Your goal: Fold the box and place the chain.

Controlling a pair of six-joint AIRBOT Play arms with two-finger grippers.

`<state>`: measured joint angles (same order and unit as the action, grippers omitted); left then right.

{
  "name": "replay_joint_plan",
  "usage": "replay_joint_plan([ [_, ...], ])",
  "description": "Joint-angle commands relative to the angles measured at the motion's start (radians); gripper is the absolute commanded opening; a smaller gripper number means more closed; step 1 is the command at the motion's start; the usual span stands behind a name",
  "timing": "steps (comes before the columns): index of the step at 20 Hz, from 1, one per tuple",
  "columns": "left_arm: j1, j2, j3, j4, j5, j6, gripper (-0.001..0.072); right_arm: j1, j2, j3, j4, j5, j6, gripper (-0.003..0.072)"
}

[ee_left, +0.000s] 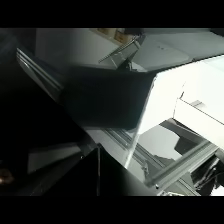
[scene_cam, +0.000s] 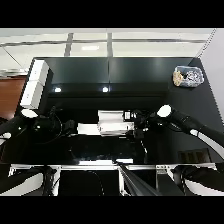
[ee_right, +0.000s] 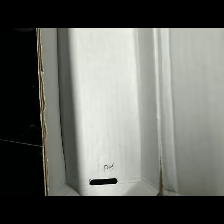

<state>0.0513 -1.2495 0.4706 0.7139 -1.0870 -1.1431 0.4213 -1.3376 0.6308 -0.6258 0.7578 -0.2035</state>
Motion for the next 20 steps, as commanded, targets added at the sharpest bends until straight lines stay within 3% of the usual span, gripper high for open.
replay_joint_plan([
  [1, -0.031, -0.005, 0.000, -0.097, 0.002, 0.119, 0.0023, 0.000, -0.001, 0.000, 0.000, 0.000, 0.000, 0.0191],
  [5, -0.070, -0.005, 0.000, -0.181, -0.021, 0.238, 0.0023, 0.000, -0.001, 0.000, 0.000, 0.000, 0.000, 0.0191],
  [14, -0.131, -0.005, 0.000, -0.171, 0.041, 0.253, 0.0023, 0.000, -0.001, 0.000, 0.000, 0.001, 0.000, 0.0191],
  [20, -0.129, -0.005, 0.033, 0.007, 0.068, 0.160, 0.0023, 0.000, -0.001, 0.000, 0.000, 0.000, 0.000, 0.0191],
])
